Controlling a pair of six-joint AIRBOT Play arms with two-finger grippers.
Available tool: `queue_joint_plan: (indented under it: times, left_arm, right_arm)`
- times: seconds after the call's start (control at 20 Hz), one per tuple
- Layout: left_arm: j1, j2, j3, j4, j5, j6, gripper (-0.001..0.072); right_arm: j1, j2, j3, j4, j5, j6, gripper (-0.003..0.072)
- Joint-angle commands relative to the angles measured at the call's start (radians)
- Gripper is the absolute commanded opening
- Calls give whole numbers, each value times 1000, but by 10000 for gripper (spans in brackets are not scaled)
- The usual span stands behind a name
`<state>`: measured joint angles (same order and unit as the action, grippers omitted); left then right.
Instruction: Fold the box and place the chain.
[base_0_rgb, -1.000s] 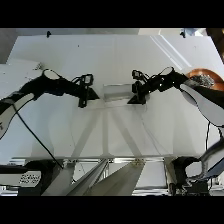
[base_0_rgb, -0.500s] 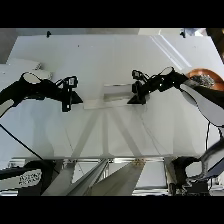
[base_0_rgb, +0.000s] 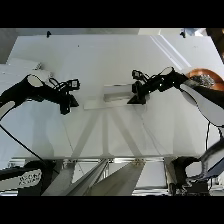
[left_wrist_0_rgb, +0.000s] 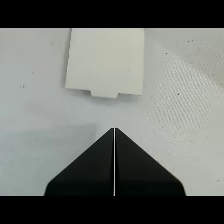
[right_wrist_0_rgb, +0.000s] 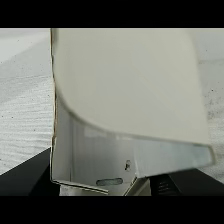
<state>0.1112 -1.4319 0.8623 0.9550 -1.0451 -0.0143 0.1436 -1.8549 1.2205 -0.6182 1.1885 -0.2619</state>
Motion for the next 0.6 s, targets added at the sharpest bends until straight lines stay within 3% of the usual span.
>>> queue_joint_plan:
  times: [0.0,0.2,0.55]
  left_arm:
    - [-1,-2,-3,26,17,-294,8]
    - [-9,-24,-3,-24,35,-539,8]
    - [-75,-64,-3,-107,46,-619,7]
  right_arm:
    - [0,-1,0,0,0,0,408]
    - [0,-1,0,0,0,0,408]
    - [0,-1,0,0,0,0,408]
